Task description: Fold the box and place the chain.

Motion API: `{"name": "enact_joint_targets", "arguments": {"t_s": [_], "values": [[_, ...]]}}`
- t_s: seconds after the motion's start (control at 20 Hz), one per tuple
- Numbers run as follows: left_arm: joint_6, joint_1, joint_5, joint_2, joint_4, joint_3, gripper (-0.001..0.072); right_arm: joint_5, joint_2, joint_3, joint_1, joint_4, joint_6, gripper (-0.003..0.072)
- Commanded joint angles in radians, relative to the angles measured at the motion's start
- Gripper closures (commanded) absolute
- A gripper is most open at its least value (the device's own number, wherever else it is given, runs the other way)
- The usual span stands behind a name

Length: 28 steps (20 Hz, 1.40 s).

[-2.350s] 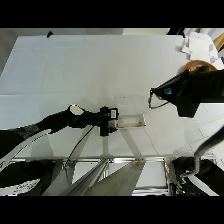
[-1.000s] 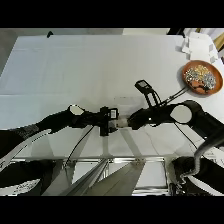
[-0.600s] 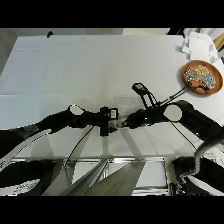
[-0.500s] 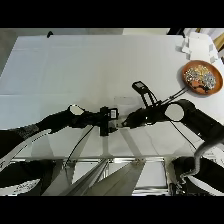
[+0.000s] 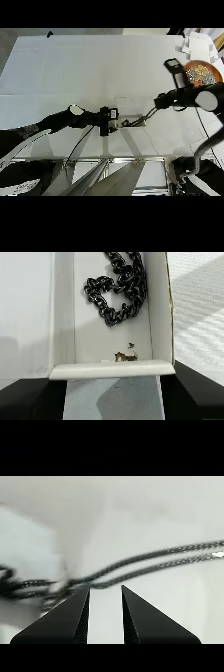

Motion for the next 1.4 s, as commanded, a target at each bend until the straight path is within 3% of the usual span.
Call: {"name": "enact_joint_targets", "arguments": {"t_s": [0.0,0.1,0.15,0.4,0.65,0.7,0.8,1.2,1.35], "values": [[0.0,0.0,0.0,0.0,0.0,0.0,0.0459,-0.03,-0.029,0.01,-0.236,-0.05,-0.063,0.0457],[0.0,0.0,0.0,0.0,0.0,0.0,0.0459,-0.064,-0.081,0.01,-0.334,-0.04,-0.13,0.0297],[0.0,0.0,0.0,0.0,0.0,0.0,0.0459,-0.074,-0.118,0.01,-0.367,-0.036,-0.167,0.0277],[0.0,0.0,0.0,0.0,0.0,0.0,0.0459,-0.193,-0.31,0.01,-0.429,-0.036,-0.182,0.0289],[0.0,0.0,0.0,0.0,0.0,0.0,0.0459,-0.288,-0.418,0.01,-0.429,0.061,-0.202,0.0289],[0.0,0.0,0.0,0.0,0.0,0.0,0.0459,-0.302,-0.428,0.01,-0.429,0.09,-0.216,0.0293],[0.0,0.0,0.0,0.0,0.0,0.0,0.0459,-0.325,-0.445,0.01,-0.429,0.116,-0.222,0.0434],[0.0,0.0,0.0,0.0,0.0,0.0,0.0459,-0.328,-0.496,0.01,-0.429,0.119,-0.22,0.0435],[0.0,0.0,0.0,0.0,0.0,0.0,0.0459,-0.321,-0.496,0.01,-0.429,0.119,-0.22,0.0515]]}}
